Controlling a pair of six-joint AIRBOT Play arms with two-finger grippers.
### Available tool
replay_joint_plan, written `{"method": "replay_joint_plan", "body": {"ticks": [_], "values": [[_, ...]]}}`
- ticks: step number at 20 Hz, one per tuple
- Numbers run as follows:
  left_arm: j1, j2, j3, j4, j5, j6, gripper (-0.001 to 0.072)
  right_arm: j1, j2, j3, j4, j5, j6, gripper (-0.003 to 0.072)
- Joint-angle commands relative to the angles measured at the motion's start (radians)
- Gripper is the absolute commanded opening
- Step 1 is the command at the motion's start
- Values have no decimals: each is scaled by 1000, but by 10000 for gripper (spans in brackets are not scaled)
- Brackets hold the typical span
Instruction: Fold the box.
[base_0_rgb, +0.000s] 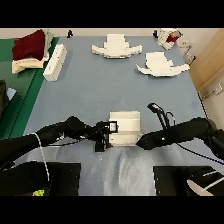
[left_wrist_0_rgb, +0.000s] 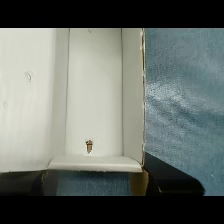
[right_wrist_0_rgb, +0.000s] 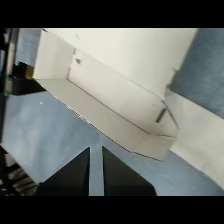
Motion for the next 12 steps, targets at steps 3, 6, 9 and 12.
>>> {"method": "replay_joint_plan", "body": {"ticks": [3, 6, 9, 12], "values": [[1, 0, 0, 0, 0, 0, 468, 17, -174, 121, 155, 214, 116, 126], [1, 0, 0, 0, 0, 0, 468, -69, -293, 208, 98, 215, 116, 126], [1, 0, 0, 0, 0, 0, 468, -93, -422, 225, 96, 212, 100, 126], [1, 0, 0, 0, 0, 0, 468, -91, -520, 225, 96, 209, 46, 126]]}}
